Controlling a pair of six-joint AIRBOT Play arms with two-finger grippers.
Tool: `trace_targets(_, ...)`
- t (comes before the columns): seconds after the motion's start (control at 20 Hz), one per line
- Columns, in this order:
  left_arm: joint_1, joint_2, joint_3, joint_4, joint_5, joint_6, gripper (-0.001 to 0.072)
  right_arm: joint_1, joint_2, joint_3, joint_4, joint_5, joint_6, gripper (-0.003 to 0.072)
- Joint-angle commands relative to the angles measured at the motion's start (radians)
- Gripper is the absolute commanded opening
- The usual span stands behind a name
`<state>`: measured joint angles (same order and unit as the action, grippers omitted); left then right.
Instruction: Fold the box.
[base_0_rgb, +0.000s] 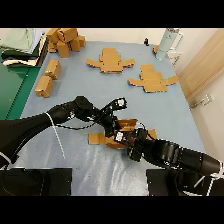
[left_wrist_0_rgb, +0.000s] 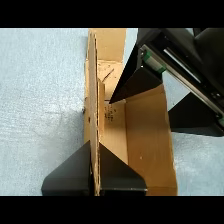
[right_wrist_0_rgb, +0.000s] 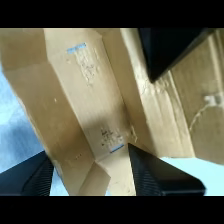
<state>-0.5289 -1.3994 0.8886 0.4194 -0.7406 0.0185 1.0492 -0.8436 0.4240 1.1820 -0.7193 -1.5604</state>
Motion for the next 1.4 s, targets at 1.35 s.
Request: trace_targets(1.35,0.0,0.0,0.0,0.0,0.0,0.0,0.0014,-0.599,-0.043,0.012,0.885,0.026,-1.224,0.072)
